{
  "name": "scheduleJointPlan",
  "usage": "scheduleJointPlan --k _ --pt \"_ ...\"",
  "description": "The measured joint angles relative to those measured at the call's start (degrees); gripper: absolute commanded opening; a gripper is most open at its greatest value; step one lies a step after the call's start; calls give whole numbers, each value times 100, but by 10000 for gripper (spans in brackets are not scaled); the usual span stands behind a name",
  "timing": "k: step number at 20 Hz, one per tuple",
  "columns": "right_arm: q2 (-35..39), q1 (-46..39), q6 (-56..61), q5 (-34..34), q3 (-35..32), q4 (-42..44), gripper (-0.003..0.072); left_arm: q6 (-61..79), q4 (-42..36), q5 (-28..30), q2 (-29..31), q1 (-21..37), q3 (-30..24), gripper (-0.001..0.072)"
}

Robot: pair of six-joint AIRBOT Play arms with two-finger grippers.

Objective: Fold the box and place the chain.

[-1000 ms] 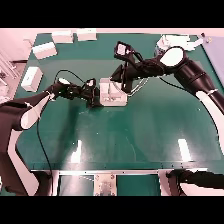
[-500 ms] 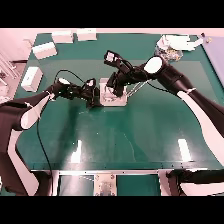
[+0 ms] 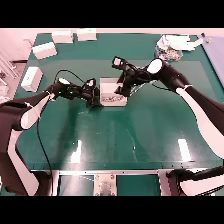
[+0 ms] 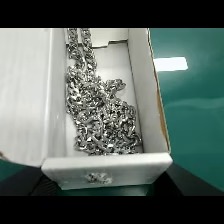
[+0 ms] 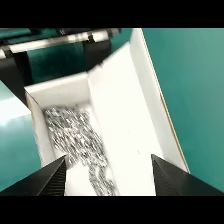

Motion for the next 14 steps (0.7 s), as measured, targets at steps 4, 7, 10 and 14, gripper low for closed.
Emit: scheduleJointPlan --k 4,7,10,14 --pt "-20 -623 -247 251 -11 -190 586 0 0 0 0 0 0 468" --pt "-120 -1034 -916 354 -96 -96 586 2 2 0 0 0 0 468" --pt "-407 -1207 -1580 396 -138 90 587 0 0 0 0 0 0 468" --pt "-859 -1213 -2332 273 -155 304 587 0 0 0 0 0 0 467"
